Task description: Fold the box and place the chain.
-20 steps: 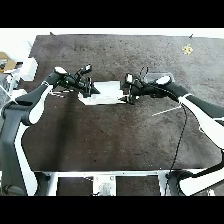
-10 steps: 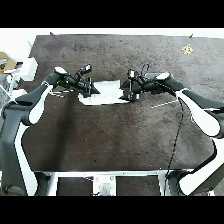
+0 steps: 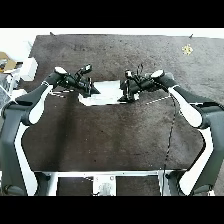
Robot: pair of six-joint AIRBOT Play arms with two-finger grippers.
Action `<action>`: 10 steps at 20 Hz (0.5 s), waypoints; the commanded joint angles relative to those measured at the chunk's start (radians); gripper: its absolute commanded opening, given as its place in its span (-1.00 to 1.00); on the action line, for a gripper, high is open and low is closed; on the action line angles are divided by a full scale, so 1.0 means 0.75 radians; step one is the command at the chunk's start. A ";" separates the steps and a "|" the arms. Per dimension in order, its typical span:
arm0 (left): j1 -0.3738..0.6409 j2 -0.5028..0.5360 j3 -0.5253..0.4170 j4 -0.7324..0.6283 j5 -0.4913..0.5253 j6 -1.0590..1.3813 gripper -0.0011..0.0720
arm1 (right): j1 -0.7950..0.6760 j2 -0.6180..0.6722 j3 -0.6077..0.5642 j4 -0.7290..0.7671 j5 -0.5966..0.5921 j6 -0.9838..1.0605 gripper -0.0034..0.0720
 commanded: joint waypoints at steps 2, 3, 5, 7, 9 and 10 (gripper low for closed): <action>-0.001 -0.001 0.000 0.000 0.001 0.001 -0.93 | 0.026 -0.041 0.042 -0.027 0.037 0.020 0.88; -0.001 -0.001 0.000 -0.001 0.001 0.000 -0.93 | 0.033 -0.042 0.042 -0.032 0.027 0.020 0.88; -0.001 -0.001 0.000 0.000 0.001 0.001 -0.93 | 0.035 -0.043 0.043 -0.031 0.008 0.007 0.88; -0.001 -0.001 0.000 0.000 0.001 0.000 -0.93 | 0.033 -0.058 0.045 -0.026 0.015 0.007 0.72; -0.001 -0.001 0.000 -0.001 0.001 0.001 -0.93 | 0.033 -0.075 0.046 -0.024 0.016 0.007 0.72; -0.001 -0.001 0.000 -0.001 0.001 0.001 -0.93 | 0.034 -0.083 0.046 -0.017 0.015 0.005 0.72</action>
